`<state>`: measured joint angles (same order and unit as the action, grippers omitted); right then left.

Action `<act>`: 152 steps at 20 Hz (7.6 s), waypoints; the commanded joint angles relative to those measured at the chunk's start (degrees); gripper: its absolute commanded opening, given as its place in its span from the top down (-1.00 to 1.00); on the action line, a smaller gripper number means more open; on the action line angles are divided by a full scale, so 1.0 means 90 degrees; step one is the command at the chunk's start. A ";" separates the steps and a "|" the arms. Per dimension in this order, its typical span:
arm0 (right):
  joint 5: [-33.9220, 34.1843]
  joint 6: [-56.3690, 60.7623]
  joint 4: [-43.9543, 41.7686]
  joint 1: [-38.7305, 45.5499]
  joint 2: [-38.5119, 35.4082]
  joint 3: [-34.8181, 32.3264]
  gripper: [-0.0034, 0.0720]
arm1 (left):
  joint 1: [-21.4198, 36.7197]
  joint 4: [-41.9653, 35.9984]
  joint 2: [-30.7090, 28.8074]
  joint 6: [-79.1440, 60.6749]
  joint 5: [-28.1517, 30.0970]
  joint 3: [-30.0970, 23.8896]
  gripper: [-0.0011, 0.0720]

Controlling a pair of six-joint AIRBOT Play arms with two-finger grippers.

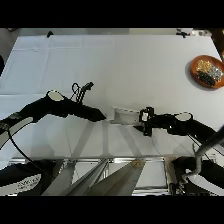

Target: Fold the box and place the chain.

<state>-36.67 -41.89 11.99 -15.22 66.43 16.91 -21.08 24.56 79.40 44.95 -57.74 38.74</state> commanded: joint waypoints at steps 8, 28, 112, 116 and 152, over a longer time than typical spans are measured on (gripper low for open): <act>0.0000 0.0002 -0.0002 0.0000 0.0000 0.0000 -0.33 | -0.0131 -0.0015 -0.0192 -0.0143 -0.0034 0.0005 0.39; 0.0000 0.0002 -0.0002 0.0000 0.0000 0.0000 -0.33 | -0.0641 0.0665 -0.0182 0.0928 0.0644 0.0279 -0.17; 0.0000 0.0002 0.0000 0.0000 0.0000 0.0000 -0.33 | -0.2997 0.5027 0.0840 0.8344 0.0993 0.2259 0.02; 0.0000 0.0002 -0.0002 0.0000 0.0000 0.0000 -0.33 | -0.2844 0.5268 0.0845 0.8495 0.0342 0.2749 0.02; 0.0000 0.0002 -0.0002 0.0000 0.0000 0.0000 -0.33 | -0.2968 0.6137 0.1659 0.8845 -0.0253 0.3475 -0.21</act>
<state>-36.62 -41.82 11.94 -15.22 66.43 16.93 -47.79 79.33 93.91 124.38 -61.67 69.91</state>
